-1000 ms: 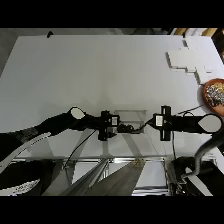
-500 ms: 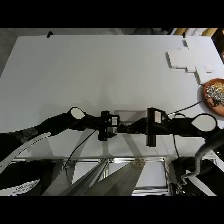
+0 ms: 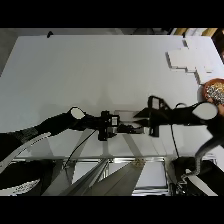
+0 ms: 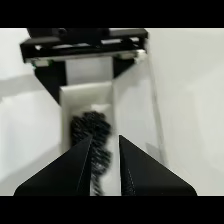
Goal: Fold the box and place the chain.
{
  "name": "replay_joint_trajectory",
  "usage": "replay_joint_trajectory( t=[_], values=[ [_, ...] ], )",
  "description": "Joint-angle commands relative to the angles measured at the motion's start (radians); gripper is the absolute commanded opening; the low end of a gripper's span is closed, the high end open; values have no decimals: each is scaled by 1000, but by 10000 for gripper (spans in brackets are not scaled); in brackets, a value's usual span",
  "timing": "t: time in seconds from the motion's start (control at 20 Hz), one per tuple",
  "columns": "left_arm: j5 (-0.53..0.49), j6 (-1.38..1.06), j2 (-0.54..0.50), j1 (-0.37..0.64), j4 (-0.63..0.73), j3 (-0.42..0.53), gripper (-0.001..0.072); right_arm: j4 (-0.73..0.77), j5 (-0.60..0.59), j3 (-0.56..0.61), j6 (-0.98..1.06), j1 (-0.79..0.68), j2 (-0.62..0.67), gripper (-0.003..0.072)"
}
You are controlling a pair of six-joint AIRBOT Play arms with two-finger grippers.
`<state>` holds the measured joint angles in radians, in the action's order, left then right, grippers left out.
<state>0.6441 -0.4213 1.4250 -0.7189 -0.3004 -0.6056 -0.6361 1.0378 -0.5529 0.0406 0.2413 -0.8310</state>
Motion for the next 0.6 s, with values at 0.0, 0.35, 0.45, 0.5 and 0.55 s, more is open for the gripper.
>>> replay_joint_trajectory(
  t=[0.0,0.35,0.45,0.5,0.55],
  values=[
    [-1,0,-1,0,0,0,388,-192,98,-98,-57,-158,2,184],
    [-1,0,-1,0,0,0,388,-476,95,-98,-177,-266,-166,184],
    [0,0,-1,0,0,0,388,-480,79,-98,-177,-266,-225,183],
    [-1,0,-1,0,0,0,388,-486,72,-98,-177,-266,-252,182],
    [0,0,-1,0,0,0,388,-496,65,-98,-177,-266,-273,166]
  ],
)
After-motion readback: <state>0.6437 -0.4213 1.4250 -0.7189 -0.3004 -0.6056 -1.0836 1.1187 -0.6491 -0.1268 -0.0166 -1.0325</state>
